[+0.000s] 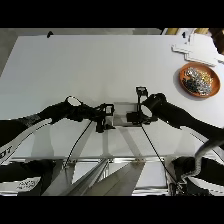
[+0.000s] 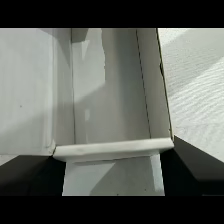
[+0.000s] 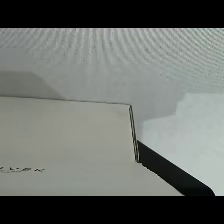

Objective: Fold the box and place the chain.

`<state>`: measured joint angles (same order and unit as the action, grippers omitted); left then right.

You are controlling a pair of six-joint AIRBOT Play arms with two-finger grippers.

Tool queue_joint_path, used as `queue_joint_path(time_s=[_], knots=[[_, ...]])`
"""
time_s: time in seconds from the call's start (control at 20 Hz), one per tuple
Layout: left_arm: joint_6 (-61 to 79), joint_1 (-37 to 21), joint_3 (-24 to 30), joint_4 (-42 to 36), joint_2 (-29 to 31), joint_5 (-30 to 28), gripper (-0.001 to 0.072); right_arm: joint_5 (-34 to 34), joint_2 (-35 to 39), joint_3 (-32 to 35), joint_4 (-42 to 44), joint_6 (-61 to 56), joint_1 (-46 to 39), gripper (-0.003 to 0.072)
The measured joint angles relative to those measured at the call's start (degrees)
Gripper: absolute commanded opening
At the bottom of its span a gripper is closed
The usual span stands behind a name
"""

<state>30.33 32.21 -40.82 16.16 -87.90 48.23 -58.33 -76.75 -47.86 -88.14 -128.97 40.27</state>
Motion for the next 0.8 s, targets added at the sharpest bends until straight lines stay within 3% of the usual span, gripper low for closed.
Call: queue_joint_path(time_s=[0.5, 0.6, 0.65, 0.75, 0.8], knots=[[-0.07, 0.02, 0.0, -0.11, -0.02, -0.13, 0.0205, -3.82, 0.02, 0.0, -0.35, -1.33, -2.6, 0.0253], [-0.07, 0.02, 0.0, -0.11, -0.02, -0.09, 0.0205, -3.91, 0.02, 0.0, -0.2, -1.31, -2.84, 0.0159], [-0.07, 0.02, 0.0, -0.09, -0.02, -0.09, 0.0205, -3.93, 0.02, 0.0, -0.2, -1.31, -2.91, 0.0155], [-0.07, 0.02, 0.0, -0.09, -0.02, -0.07, 0.0205, -3.82, 0.02, 0.0, -0.15, -1.07, -2.99, 0.0019], [-0.07, 0.02, 0.0, -0.04, -0.02, -0.02, 0.0205, -3.76, 0.0, 0.0, 0.31, -0.87, -3.04, 0.0018]])
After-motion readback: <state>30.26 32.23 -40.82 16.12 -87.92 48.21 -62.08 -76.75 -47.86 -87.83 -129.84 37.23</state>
